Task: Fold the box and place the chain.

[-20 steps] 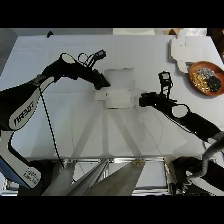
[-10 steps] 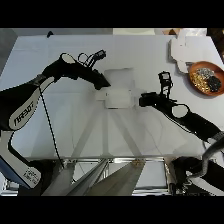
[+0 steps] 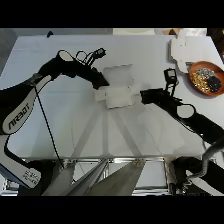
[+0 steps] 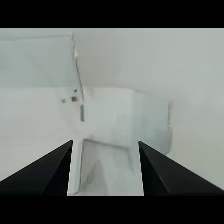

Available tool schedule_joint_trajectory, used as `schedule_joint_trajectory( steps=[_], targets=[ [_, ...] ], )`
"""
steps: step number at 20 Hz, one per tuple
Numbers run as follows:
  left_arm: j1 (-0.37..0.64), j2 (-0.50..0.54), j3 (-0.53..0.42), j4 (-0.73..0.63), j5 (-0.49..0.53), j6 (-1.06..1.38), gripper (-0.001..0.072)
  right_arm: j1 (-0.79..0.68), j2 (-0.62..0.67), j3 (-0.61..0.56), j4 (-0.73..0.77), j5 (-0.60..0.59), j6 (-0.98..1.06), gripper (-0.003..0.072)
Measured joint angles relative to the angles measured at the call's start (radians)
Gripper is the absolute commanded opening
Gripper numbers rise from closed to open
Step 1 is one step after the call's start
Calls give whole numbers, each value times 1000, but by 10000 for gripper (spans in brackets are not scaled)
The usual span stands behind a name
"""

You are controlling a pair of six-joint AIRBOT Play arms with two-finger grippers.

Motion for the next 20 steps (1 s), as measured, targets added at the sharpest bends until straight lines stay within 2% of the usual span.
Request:
schedule_joint_trajectory(
  steps=[3,6,10,14,20],
  targets=[
    [14,107,0,66,-64,-40,0,-82,98,0,-4,3,0,457],
    [43,233,-41,50,-126,-34,-1,-186,179,0,-6,12,0,457],
    [87,356,-245,-60,-119,74,5,-305,225,0,-58,54,-1,457],
    [102,376,-381,-131,-88,210,6,-352,238,0,-93,75,0,457],
    [93,348,-425,-136,7,417,4,-368,241,0,-108,83,0,457]
  ],
)
